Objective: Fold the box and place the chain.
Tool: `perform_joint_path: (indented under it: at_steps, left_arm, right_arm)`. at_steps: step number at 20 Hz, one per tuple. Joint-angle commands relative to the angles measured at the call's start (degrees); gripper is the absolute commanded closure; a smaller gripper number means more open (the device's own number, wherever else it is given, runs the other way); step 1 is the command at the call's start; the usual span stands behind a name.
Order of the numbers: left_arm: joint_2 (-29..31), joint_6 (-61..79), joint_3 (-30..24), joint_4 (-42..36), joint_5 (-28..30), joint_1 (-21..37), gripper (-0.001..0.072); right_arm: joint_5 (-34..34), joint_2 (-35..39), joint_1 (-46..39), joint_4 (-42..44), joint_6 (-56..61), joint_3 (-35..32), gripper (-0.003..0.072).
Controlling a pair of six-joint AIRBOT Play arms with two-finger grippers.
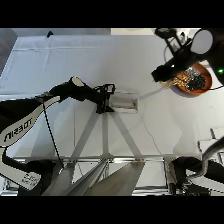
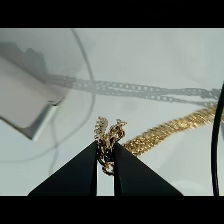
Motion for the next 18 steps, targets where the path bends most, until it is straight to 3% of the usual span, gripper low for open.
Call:
perform_joint_path:
  at_steps: [1, 12, 18]
  left_arm:
    - [0.0, 0.0, 0.0, 0.0, 0.0, 0.0, 0.0522]
    - [0.0, 0.0, 0.0, 0.0, 0.0, 0.0, 0.0522]
    - [0.0, 0.0, 0.0, 0.0, 0.0, 0.0, 0.0522]
  right_arm:
    - [0.4, 0.1, 5.0, 2.8, 0.1, 0.0, 0.0681]
    - [1.4, 1.9, 10.1, 4.6, -3.5, -0.6, 0.0682]
    - [-1.1, 10.1, 10.3, 6.9, -9.5, -9.1, 0.0682]
